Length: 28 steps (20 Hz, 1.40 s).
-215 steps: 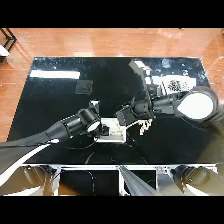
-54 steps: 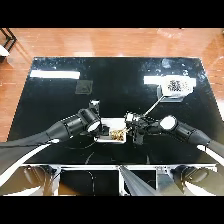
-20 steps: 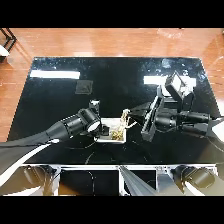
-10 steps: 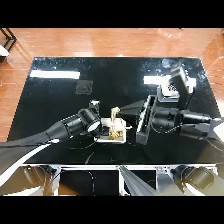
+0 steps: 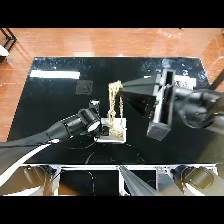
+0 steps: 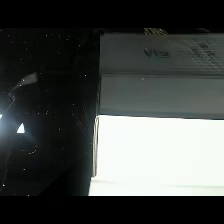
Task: Fold the box and place the chain.
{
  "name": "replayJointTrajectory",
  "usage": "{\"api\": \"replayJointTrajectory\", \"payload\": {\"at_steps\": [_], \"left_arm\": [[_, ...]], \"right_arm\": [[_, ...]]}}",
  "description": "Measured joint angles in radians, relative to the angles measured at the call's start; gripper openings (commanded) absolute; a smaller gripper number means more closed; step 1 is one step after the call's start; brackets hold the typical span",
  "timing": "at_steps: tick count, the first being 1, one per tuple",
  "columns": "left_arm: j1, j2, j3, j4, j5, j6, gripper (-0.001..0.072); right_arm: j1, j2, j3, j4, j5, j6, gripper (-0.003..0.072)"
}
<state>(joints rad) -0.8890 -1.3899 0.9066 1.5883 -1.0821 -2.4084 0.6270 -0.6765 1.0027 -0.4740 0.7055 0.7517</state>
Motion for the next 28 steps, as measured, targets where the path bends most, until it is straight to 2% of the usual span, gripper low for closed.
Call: {"api": "replayJointTrajectory", "payload": {"at_steps": [8, 15, 21, 28], "left_arm": [[0.000, 0.000, 0.000, 0.000, 0.000, 0.000, 0.0024], [0.000, 0.000, 0.000, 0.000, 0.000, 0.000, 0.0024], [-0.001, 0.000, 0.000, 0.000, 0.000, 0.000, 0.0025], [-0.001, 0.000, 0.000, 0.000, 0.000, 0.000, 0.0024]], "right_arm": [[0.000, 0.000, 0.108, 0.037, -0.023, 0.012, 0.0022], [0.000, -0.015, 0.134, 0.047, -0.031, 0.016, 0.0022], [0.000, -0.104, 0.116, -0.115, 0.097, 0.082, 0.0022], [-0.005, -0.171, -0.035, -0.302, 0.146, 0.142, 0.0022]]}}
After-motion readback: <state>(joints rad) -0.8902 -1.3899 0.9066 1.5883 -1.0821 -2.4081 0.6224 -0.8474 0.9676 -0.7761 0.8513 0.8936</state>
